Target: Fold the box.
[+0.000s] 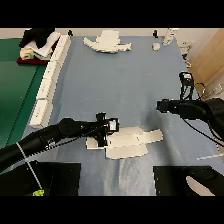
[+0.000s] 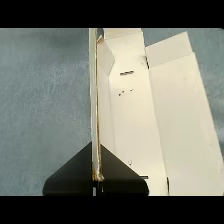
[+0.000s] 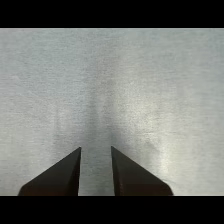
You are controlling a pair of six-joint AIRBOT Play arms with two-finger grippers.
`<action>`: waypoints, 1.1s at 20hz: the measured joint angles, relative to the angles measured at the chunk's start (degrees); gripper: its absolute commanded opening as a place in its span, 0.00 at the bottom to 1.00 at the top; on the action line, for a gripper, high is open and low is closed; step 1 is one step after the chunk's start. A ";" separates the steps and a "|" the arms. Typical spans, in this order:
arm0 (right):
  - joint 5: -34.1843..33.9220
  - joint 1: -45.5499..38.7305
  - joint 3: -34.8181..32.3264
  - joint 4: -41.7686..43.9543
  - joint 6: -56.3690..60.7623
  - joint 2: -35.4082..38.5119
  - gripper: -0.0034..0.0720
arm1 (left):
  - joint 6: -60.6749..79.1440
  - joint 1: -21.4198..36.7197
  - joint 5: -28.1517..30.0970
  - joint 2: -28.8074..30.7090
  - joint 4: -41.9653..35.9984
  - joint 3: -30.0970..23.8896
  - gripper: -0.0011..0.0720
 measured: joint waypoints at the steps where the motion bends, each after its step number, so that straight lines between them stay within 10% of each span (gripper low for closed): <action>1: 0.00 0.00 0.00 0.11 0.00 0.00 0.45 | 0.00 0.00 0.07 -0.26 0.00 0.24 0.03; 11: 0.00 0.00 0.00 0.90 0.02 0.00 0.45 | -0.02 16.09 -17.66 -3.72 0.20 9.03 0.03; 22: 0.55 0.00 0.02 2.10 0.02 0.00 0.45 | 5.27 18.43 -22.23 -7.52 -0.02 10.56 0.03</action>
